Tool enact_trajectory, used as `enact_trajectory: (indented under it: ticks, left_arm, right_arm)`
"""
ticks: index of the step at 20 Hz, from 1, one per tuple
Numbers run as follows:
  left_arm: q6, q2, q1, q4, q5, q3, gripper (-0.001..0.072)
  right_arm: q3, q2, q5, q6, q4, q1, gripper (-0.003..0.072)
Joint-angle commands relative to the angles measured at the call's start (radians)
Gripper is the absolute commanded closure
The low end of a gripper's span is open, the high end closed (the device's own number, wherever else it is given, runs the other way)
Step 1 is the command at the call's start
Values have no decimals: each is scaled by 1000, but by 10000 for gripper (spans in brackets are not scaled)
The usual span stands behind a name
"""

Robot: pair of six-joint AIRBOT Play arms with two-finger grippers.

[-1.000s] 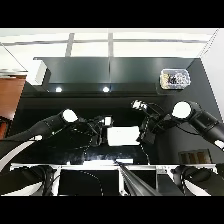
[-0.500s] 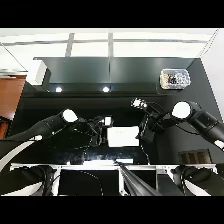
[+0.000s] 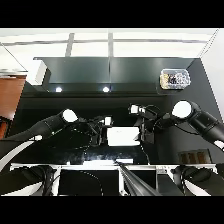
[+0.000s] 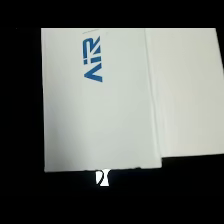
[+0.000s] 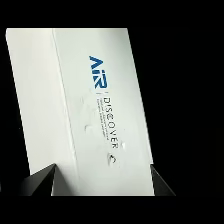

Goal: Fold the box and place the chain.

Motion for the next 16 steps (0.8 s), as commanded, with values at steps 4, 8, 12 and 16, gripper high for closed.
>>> enact_trajectory:
  ticks: [4,8,12,16]
  left_arm:
    - [0,-1,0,0,2,1,303]
    - [0,-1,0,0,2,1,303]
    - [0,-1,0,0,2,1,303]
    - [0,-1,0,0,2,1,303]
  right_arm:
    - [0,0,-5,-93,50,1,-23]
    - [-31,-2,-84,-232,151,32,-23]
    - [-58,-4,-121,-329,243,62,-23]
    - [-71,-24,-166,-357,231,86,-23]
